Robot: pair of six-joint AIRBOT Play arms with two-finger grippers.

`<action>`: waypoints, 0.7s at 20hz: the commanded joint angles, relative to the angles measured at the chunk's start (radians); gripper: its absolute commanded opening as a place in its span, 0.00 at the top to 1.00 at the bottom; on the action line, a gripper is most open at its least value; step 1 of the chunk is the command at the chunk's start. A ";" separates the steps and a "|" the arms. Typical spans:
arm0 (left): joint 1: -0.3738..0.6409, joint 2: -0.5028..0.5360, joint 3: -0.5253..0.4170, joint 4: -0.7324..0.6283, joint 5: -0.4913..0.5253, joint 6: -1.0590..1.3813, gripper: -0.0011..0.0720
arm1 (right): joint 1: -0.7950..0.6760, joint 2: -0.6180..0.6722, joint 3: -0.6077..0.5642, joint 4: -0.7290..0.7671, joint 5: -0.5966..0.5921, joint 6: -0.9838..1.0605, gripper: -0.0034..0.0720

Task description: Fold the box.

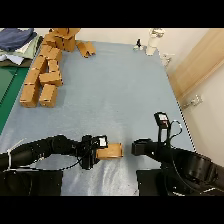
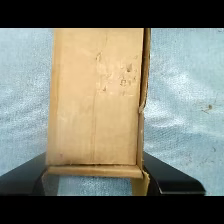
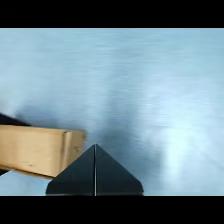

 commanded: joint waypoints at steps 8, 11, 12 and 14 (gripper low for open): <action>-0.001 0.001 0.000 -0.003 0.046 0.003 0.36 | -0.010 0.014 0.027 -0.032 -0.176 0.142 0.95; 0.000 0.002 0.003 -0.007 0.060 -0.002 0.36 | -0.010 0.014 0.027 -0.046 -0.176 0.164 0.95; 0.001 0.008 0.009 -0.007 0.060 -0.011 0.36 | -0.010 0.014 0.027 -0.049 -0.176 0.173 0.95; 0.010 0.039 0.021 -0.001 0.062 -0.059 0.36 | -0.010 0.014 0.027 -0.051 -0.176 0.177 0.95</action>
